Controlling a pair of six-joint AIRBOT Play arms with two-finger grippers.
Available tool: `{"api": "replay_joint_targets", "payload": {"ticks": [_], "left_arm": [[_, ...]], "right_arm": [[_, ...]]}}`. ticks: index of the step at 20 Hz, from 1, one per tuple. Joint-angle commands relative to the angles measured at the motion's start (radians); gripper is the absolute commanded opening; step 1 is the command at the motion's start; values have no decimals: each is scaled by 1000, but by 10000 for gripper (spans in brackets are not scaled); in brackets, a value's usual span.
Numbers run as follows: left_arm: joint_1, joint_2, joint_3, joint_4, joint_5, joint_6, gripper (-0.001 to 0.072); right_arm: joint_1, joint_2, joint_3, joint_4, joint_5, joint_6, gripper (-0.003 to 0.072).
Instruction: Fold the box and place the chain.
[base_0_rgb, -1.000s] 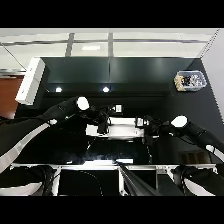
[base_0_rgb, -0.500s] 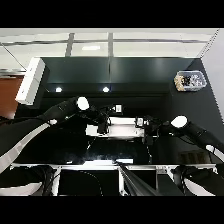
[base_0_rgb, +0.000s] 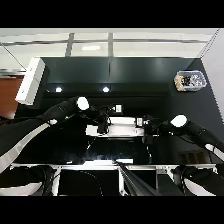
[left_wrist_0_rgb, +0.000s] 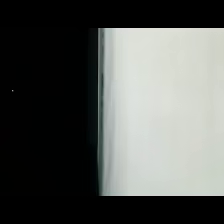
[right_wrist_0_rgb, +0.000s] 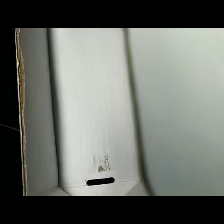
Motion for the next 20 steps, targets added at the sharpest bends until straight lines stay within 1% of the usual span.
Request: {"api": "replay_joint_targets", "payload": {"ticks": [1,4,8,12,20], "left_arm": [[1,1,1,0,0,1,24],[1,1,1,0,0,1,23],[1,1,1,0,0,1,23],[1,1,1,0,-1,1,23],[1,1,1,0,0,1,23]], "right_arm": [[1,-3,13,38,10,-23,682],[9,-22,16,10,40,-22,682],[53,-27,16,-51,14,8,682],[53,-27,16,-40,-8,27,682],[14,-27,17,-31,16,45,683]]}}
